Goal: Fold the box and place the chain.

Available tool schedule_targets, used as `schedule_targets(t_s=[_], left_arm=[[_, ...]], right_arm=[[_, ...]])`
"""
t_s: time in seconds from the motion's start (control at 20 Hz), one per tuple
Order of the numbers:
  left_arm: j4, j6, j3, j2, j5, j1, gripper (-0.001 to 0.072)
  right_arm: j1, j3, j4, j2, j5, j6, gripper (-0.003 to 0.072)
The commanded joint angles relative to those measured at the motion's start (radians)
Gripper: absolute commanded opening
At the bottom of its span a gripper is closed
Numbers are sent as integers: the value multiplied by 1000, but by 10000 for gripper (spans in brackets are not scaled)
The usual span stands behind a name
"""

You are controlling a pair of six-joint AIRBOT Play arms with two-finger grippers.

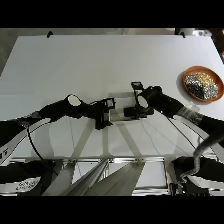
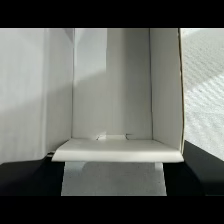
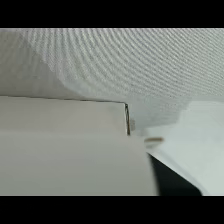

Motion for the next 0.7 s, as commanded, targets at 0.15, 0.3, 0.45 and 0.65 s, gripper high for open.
schedule_targets(t_s=[0.15, 0.3, 0.45, 0.65], left_arm=[[0, -2, 0, 1, 0, 0, 10], [0, -2, 0, 1, 0, 0, 10], [0, -2, 0, 1, 0, 0, 10], [0, -2, 0, 1, 0, 0, 10]], right_arm=[[0, 0, -4, 0, 7, 3, 19], [0, 0, -10, 0, 15, -1, 52], [0, 0, -10, 20, 18, -25, 546], [0, 0, -11, 71, 21, -66, 549]])
